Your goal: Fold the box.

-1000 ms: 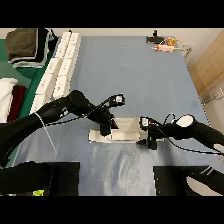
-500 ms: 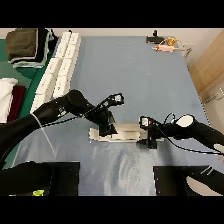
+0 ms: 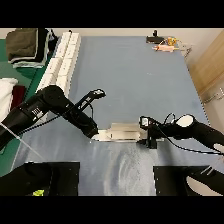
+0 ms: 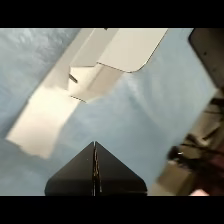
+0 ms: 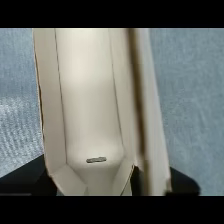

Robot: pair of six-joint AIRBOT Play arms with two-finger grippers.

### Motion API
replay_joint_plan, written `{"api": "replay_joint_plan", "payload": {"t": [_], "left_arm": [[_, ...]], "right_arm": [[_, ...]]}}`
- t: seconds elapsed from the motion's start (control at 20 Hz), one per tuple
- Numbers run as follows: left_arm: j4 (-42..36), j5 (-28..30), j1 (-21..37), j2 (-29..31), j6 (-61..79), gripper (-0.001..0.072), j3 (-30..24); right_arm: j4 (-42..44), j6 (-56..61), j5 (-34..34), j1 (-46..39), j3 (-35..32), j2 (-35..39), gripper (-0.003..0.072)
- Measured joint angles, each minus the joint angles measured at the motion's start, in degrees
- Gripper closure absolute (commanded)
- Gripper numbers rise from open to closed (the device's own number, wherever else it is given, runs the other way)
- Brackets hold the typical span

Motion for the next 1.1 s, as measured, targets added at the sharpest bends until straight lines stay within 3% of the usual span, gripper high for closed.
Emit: {"api": "replay_joint_plan", "payload": {"t": [0.1,0.3,0.55,0.75,1.1], "left_arm": [[-6.0,2.1,-2.4,-0.5,-4.1,0.0696,-1.0],[-17.2,14.2,-6.3,-4.1,-7.9,0.0696,-0.9],[-23.3,25.6,-4.3,-10.8,-11.1,0.0696,-0.2],[-24.7,28.1,-1.9,-16.5,-14.0,0.0697,0.0],[-25.7,25.9,-2.5,-23.7,-16.3,0.0697,0.1]], "right_arm": [[0.0,0.0,0.0,0.0,0.0,0.0,0.0109],[0.0,0.0,0.0,0.0,0.0,0.0,0.0108],[0.0,0.0,0.0,0.0,0.0,0.0,0.0109],[0.0,0.0,0.0,0.0,0.0,0.0,0.0109],[-0.1,0.0,0.0,-0.1,0.0,0.0,0.0108]]}}
